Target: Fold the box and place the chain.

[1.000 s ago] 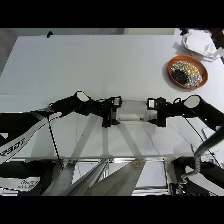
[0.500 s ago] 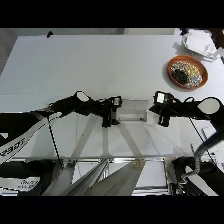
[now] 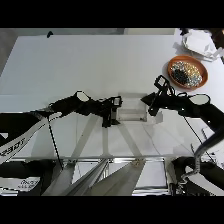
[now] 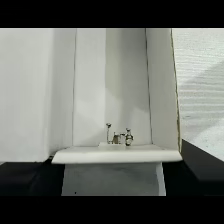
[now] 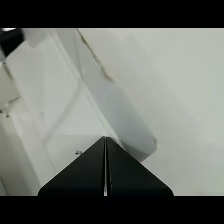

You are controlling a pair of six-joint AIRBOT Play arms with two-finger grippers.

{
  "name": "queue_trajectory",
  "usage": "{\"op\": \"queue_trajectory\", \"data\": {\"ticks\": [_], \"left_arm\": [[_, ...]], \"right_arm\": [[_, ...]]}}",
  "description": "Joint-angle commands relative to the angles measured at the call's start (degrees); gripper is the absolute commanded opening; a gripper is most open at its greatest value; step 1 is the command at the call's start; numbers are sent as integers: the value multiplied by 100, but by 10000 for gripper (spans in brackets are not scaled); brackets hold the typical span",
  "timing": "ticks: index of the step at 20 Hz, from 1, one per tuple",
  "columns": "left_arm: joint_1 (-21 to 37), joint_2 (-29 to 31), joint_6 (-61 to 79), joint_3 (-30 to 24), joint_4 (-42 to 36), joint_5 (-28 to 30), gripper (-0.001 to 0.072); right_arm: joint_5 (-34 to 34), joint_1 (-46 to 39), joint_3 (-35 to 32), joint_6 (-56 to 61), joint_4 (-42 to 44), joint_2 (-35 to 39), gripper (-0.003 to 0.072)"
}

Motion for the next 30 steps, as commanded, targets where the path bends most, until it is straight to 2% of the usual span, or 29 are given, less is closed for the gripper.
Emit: {"op": "queue_trajectory", "data": {"ticks": [1, 4, 8, 11, 14, 16, 18, 20, 21, 23, 28, 30], "left_arm": [[2, -2, 2, 0, 0, 4, 210], [2, -2, 2, 0, 0, 2, 210], [2, -2, 2, 0, 0, 2, 210], [2, -2, 2, 0, 0, 0, 210], [2, -2, 2, 0, 0, 2, 210], [2, -2, 2, 0, 0, 0, 210], [2, -2, 2, 0, 0, 2, 210], [2, -2, 2, 0, 0, 2, 210], [2, -2, 2, 0, 0, 2, 210], [2, -2, 2, 0, 0, 4, 210], [2, -2, 2, 0, 0, 2, 210], [2, -2, 2, 0, 0, 0, 210]], "right_arm": [[-243, 7, -4, 527, -291, -398, 12], [44, 7, -4, 549, -833, -396, 12], [348, 4, 2, 546, -855, -341, 13], [560, 4, 101, 549, -769, 160, 13], [885, 4, 168, 549, -911, 1016, 13], [1185, 4, 168, 551, -1687, 1567, 13], [1818, 4, 168, 706, -3036, 1851, 13], [2262, 4, 151, 1012, -4096, 1843, 13], [2295, 7, 151, 1036, -4203, 1814, 17], [2203, 4, 149, 787, -3956, 1692, 207], [1915, 35, 61, -481, -3250, 756, 217], [1768, 219, 61, -498, -3222, 549, 225]]}}
